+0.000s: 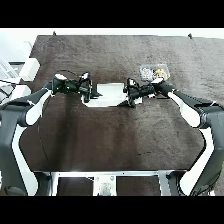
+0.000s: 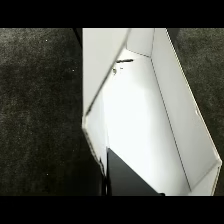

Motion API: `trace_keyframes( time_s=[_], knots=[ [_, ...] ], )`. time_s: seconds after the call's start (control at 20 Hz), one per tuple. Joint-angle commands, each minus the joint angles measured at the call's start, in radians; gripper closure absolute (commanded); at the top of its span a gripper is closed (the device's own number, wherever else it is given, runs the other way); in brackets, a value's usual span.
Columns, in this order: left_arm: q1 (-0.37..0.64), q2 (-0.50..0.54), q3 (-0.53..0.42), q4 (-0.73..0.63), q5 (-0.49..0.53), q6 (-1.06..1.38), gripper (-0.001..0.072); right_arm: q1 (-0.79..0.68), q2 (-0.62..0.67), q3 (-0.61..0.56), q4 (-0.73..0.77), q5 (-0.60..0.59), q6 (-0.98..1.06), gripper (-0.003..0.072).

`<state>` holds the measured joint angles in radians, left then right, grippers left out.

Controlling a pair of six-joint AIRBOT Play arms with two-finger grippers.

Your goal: Fold the box and place the chain.

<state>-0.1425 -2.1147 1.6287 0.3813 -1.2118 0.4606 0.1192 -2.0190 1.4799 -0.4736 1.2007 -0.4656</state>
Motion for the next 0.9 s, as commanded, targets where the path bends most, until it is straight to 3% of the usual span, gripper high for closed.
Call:
trace_keyframes(
  time_s=[0.0, 0.55, 0.65, 0.85],
  knots=[
    [0.0, 0.0, 0.0, 0.0, 0.0, 0.0, 0.0687, -0.003, 0.0, 0.001, -0.01, -0.002, 0.002, 0.0069],
    [0.0, 0.0, 0.0, 0.0, 0.0, 0.0, 0.0687, -0.008, -0.051, 0.074, -0.028, 0.084, 0.043, 0.007],
    [0.0, -0.001, 0.0, 0.0, 0.0, 0.0, 0.0687, -0.009, -0.061, 0.083, -0.028, 0.095, 0.043, 0.0116],
    [0.0, 0.0, 0.0, 0.0, 0.0, 0.0, 0.0687, -0.011, -0.067, 0.089, -0.024, 0.101, 0.047, 0.0117]
  ],
)
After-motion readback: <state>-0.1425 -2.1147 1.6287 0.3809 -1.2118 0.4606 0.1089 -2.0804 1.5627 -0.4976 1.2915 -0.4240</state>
